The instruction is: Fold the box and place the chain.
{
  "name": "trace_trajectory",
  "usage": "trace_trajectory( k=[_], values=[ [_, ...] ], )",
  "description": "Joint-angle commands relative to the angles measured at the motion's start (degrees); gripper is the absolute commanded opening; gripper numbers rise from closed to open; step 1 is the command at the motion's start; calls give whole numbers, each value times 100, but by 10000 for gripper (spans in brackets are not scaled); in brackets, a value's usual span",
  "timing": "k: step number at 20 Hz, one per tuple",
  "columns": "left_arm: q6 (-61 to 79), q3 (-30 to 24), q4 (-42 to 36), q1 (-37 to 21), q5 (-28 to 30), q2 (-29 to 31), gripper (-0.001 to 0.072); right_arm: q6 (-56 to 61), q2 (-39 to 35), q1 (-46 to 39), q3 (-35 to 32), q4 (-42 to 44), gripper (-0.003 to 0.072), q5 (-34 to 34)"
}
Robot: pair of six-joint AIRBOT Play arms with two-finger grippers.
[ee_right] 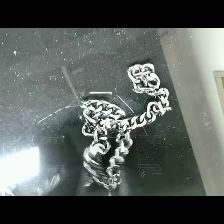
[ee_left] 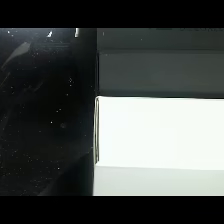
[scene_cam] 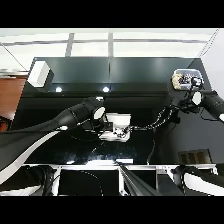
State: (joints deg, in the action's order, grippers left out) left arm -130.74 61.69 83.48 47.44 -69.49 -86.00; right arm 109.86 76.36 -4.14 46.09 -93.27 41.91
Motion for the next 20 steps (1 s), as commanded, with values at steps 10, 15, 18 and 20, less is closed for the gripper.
trace_trajectory(
  k=[10,15,18,20],
  values=[
    [2,-2,2,-2,2,2,31,-1537,-774,-4,101,573,9,1279],
    [2,-2,2,-2,2,2,31,-2420,-2260,-4,105,1987,9,1729],
    [0,-2,2,-2,2,2,31,-2942,-3154,-4,302,2992,10,1784],
    [2,-2,2,-2,2,2,31,-3204,-3355,-4,826,3681,10,2149]
  ],
)
